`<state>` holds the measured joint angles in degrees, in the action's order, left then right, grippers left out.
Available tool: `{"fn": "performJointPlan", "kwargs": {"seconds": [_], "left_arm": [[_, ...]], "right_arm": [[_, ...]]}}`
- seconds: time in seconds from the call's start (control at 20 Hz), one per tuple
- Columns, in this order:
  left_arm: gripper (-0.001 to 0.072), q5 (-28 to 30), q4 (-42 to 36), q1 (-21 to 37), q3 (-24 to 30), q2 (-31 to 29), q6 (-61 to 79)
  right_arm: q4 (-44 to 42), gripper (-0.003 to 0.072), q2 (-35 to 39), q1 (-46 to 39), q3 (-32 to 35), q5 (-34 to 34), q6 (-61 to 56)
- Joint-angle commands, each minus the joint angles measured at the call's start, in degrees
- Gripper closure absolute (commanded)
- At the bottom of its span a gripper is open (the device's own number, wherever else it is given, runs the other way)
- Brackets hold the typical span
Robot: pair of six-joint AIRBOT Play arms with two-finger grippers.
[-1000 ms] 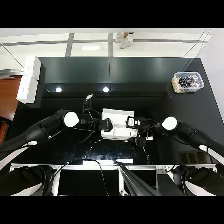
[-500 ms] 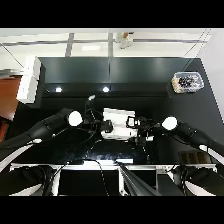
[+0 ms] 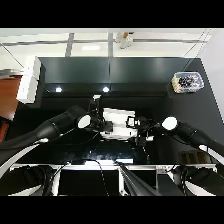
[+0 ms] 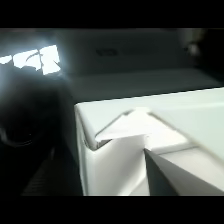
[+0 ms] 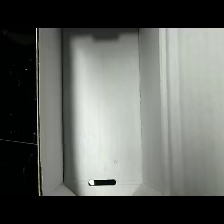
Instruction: Fold the box and place the chain.
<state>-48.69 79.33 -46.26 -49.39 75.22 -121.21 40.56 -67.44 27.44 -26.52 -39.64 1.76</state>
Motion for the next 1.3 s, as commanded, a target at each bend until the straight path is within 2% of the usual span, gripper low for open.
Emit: {"fn": "performJointPlan", "kwargs": {"seconds": [0.0, 0.05, 0.2, 0.45, 0.55, 0.7, 1.25], "left_arm": [[0.0241, -4.9, 3.1, -0.5, -3.2, 2.9, -2.7], [0.0301, -5.9, 3.0, -0.5, -4.0, 3.6, -2.7], [0.0307, -8.6, 2.9, -0.6, -6.2, 4.8, -3.9], [0.0309, -9.2, 4.3, -0.7, -8.7, 6.4, -6.0], [0.0359, -11.1, 4.2, -0.7, -9.9, 8.0, -6.4], [0.0366, -12.6, 4.3, -1.5, -10.6, 9.6, -6.5], [0.0375, -11.6, 4.7, -1.9, -10.6, 10.3, -6.8]], "right_arm": [[0.0, 0.0354, 0.0, 0.1, 0.0, -0.1, 0.0], [0.0, 0.0354, 0.0, 0.1, 0.0, -0.1, 0.0], [0.0, 0.0354, 0.0, 0.1, 0.0, -0.1, 0.0], [0.0, 0.0354, 0.0, 0.1, 0.0, -0.1, 0.0], [0.0, 0.0354, 0.0, 0.1, 0.0, -0.1, 0.0], [0.0, 0.0354, 0.0, 0.1, 0.0, -0.1, 0.0], [0.0, 0.0354, 0.0, 0.1, 0.0, -0.1, 0.0]]}}
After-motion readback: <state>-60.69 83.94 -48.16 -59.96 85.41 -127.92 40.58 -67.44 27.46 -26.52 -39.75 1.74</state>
